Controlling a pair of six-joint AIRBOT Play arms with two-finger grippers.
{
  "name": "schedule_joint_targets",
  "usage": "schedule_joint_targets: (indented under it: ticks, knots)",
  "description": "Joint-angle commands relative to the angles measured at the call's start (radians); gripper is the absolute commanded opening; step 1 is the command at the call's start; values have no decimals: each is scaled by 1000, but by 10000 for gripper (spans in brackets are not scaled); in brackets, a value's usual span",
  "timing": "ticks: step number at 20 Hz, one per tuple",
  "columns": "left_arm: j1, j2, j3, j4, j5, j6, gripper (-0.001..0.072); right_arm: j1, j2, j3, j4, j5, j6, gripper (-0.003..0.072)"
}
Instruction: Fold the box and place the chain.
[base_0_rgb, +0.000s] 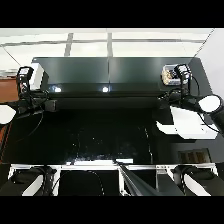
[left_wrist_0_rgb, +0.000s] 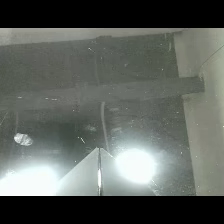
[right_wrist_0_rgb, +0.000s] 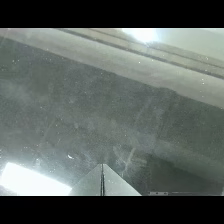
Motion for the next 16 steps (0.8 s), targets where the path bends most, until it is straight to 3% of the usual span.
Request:
schedule_joint_targets:
  ticks: [1, 16]
  knots:
    - [0, 1, 0, 0, 0, 0, 27, 0, -1, 0, 0, 1, 0, 11]
    - [0, 1, 0, 0, 2, 0, 27, 0, -1, 0, 44, -2, 0, 12]
